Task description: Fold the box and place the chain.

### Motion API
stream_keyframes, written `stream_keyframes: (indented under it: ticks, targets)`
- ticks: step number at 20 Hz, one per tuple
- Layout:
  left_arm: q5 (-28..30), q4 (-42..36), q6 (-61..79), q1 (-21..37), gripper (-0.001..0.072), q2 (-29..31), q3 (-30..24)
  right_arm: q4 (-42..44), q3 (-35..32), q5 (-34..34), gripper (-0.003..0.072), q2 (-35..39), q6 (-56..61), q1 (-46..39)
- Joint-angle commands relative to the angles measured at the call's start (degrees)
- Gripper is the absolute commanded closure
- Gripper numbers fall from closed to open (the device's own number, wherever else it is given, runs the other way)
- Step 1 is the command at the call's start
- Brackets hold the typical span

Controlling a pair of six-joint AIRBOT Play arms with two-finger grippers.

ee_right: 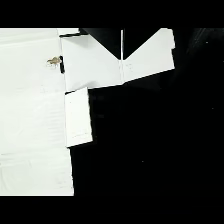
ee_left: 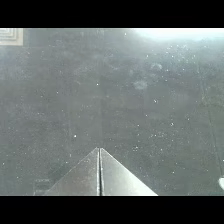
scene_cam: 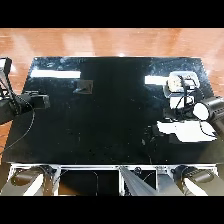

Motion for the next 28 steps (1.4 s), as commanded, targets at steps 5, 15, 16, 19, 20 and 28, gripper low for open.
stream_keyframes:
  ticks: [5,15,16,19,20,28]
  targets:
    - [0.02,0.02,0.02,0.07,0.0691,-0.04,-0.02,0.0,-0.02,0.0,0.0639,0.02,0.02,-0.02]
    - [0.02,0.02,0.02,0.07,0.0692,-0.04,-0.02,0.0,-0.02,0.0,0.0639,0.02,0.02,-0.02]
    - [0.0,0.0,0.02,0.07,0.0691,-0.04,-0.02,0.0,-0.02,0.0,0.0639,0.02,0.02,-0.02]
    - [-3.37,0.0,0.02,0.07,0.0691,-0.04,-0.02,0.0,-0.02,-0.46,0.0639,0.02,0.02,-0.02]
    - [-5.46,0.02,0.02,0.07,0.0691,-0.04,-0.02,-0.04,-0.02,-1.33,0.0639,0.02,0.02,-0.02]
    - [-14.47,-4.96,-3.08,-1.64,0.0268,-4.28,-0.07,-6.21,0.04,-6.4,-0.0034,0.02,-8.11,-6.91]
